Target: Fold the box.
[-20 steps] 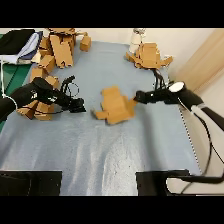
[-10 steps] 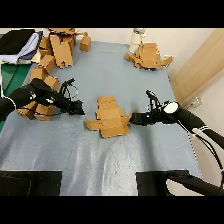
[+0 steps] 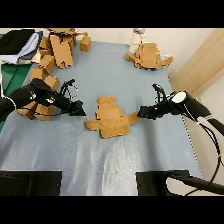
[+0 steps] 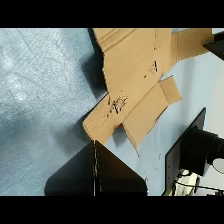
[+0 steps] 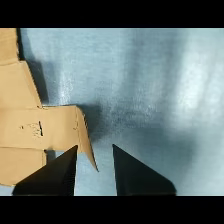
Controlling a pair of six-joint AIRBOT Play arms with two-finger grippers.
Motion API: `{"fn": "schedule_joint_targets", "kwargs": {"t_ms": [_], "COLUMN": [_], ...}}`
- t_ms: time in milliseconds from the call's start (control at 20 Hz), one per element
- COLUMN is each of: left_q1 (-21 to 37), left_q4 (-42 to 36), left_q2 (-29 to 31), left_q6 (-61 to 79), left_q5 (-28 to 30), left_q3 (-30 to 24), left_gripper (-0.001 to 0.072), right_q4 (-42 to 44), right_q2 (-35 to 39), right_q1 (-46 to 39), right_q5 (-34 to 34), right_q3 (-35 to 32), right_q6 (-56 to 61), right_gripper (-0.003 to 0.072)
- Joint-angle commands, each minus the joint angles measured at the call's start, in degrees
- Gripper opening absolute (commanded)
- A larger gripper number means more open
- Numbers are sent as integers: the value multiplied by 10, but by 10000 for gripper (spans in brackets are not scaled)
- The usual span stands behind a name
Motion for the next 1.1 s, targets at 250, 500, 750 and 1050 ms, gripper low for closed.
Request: {"fn": "schedule_joint_targets", "kwargs": {"t_ms": [250, 500, 750, 1050], "left_q1": [-1, -1, -1, 9], "left_q4": [-3, -3, -4, -22], "left_q2": [0, 0, 0, -1], "left_q6": [0, 0, 0, 35], "left_q5": [-29, -38, -38, -33], "left_q3": [0, 0, 0, 0], "left_gripper": [13, 13, 13, 13], "right_q4": [93, 97, 138, 205], "right_q2": [-95, -113, -128, -107], "right_q1": [-2, 0, 0, 4], "right_q5": [95, 102, 103, 117], "right_q3": [47, 47, 48, 33], "right_q6": [-93, -104, -133, -209], "right_gripper": [281, 281, 160, 4]}}
